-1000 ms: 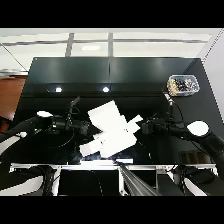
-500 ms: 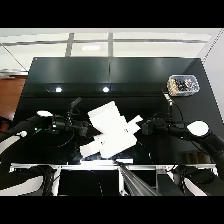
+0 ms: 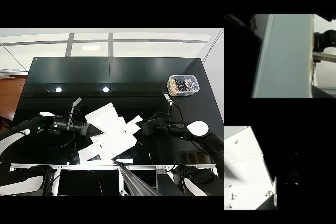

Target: Fold the box and place the chain.

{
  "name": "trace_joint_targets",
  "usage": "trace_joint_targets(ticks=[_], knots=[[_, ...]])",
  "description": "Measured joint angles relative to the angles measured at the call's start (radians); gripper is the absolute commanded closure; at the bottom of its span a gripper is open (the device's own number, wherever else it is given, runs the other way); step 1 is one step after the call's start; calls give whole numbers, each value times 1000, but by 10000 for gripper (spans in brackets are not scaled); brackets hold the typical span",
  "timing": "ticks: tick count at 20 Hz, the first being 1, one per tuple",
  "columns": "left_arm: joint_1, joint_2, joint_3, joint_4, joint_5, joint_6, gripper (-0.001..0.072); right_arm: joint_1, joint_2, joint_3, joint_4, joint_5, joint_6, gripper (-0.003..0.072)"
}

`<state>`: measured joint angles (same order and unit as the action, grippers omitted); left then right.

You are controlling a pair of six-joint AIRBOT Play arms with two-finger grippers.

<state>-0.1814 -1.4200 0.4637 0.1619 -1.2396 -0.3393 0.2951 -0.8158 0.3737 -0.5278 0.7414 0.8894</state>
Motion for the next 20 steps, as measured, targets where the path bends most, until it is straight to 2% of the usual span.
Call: trace_joint_targets(ticks=[1, 3, 4, 11, 12, 13, 14, 15, 17, 19, 20], knots=[[0, -4, 0, 14, 1, 0, 208, 0, 0, 0, 0, 0, 0, 663], [-1, -9, 0, 41, -1, 0, 258, 0, 0, -1, -3, 0, 0, 663], [-1, -11, 0, 56, -1, -2, 315, 0, 0, 0, -3, 0, 0, 663], [-19, -15, 10, 121, 6, 18, 322, 0, 0, -1, -5, -1, 0, 663], [-32, -15, 19, 138, 6, 19, 379, 0, 0, -1, -5, -1, 0, 663], [-46, -15, 31, 157, 7, 21, 380, 0, 0, -1, -5, -1, 0, 663], [-60, -15, 45, 177, 9, 22, 411, 0, 0, -1, -5, -2, 0, 663], [-73, -15, 60, 193, 11, 23, 480, 0, 0, -1, -5, -2, 0, 663], [-89, -15, 86, 216, 16, 23, 498, 0, 0, 0, -5, -2, 0, 663], [-98, -15, 106, 230, 16, 23, 677, 0, 0, -1, -5, -2, 0, 663], [-100, -15, 113, 234, 17, 24, 682, 0, 0, -1, -5, -2, 0, 663]])
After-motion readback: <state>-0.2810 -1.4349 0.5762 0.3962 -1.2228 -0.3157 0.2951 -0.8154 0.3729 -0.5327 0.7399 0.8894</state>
